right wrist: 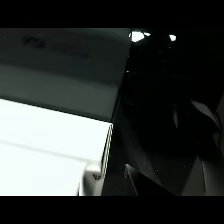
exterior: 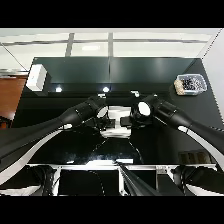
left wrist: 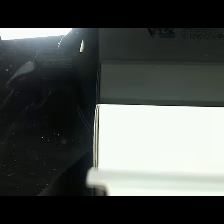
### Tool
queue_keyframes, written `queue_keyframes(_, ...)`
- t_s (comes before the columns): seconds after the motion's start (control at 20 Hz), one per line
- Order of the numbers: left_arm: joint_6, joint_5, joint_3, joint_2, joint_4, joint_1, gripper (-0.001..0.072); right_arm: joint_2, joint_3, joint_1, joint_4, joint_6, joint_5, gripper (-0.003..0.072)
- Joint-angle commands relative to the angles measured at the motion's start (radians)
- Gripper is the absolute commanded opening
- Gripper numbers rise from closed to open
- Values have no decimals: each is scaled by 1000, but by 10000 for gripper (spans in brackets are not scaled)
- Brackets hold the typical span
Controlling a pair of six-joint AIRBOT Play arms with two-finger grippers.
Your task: Fold the box and place the chain.
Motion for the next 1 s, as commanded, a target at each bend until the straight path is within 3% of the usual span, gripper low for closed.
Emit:
queue_keyframes(0.0,0,-1,0,-1,1,1,27,-48,31,26,-32,106,43,310)
queue_keyframes(0.15,0,-1,0,-1,1,1,27,-67,31,33,-24,142,42,294)
queue_keyframes(0.2,0,0,0,-1,1,1,27,-68,31,33,-26,141,42,230)
queue_keyframes(0.7,0,0,0,-1,1,1,27,-103,30,33,-28,171,42,230)
queue_keyframes(0.75,0,-1,0,-1,1,1,27,-104,30,33,-28,171,34,189)
queue_keyframes(0.85,1,-1,0,-1,1,1,27,-104,30,33,-23,179,14,14)
queue_keyframes(0.95,0,-1,0,-1,1,1,27,-104,30,33,-23,202,10,17)
